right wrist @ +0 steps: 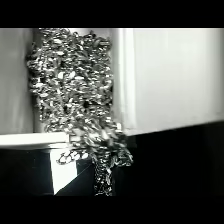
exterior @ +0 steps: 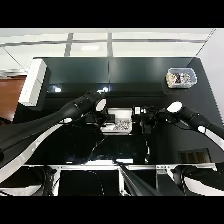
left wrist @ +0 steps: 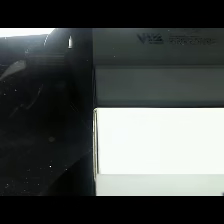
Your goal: Fold the box and place the chain.
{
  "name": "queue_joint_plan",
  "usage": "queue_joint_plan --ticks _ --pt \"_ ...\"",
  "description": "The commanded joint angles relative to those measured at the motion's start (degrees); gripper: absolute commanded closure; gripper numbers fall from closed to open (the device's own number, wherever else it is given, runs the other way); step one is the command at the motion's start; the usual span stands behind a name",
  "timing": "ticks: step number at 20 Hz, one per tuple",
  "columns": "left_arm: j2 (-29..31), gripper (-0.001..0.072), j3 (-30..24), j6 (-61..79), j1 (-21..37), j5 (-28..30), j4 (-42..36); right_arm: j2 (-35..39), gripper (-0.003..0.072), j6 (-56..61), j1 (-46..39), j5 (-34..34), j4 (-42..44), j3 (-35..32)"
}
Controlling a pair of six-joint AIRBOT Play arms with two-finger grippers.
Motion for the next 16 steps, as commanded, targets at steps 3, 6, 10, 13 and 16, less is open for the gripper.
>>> queue_joint_plan --ticks 3,6,10,13,16 --pt "-0.04 0.0681 0.02 0.02 -0.02 0.07 0.0 6.93 0.0672 21.03 -1.33 -2.16 -1.46 0.04" --pt "-0.04 0.0681 0.02 0.02 -0.02 0.07 0.0 15.61 0.0672 26.88 -2.99 -0.15 -1.46 0.04" --pt "-0.04 0.0681 0.02 0.0 -0.02 0.11 0.0 27.5 0.0672 38.51 -3.45 2.49 -1.11 0.09" --pt "-0.04 0.0681 0.02 0.0 -0.02 0.22 0.02 28.04 0.0672 49.31 -1.73 6.45 4.5 -0.26" --pt "-0.04 0.0681 0.02 0.02 -0.02 0.5 0.02 25.24 0.067 52.5 5.18 0.44 7.02 -0.79"
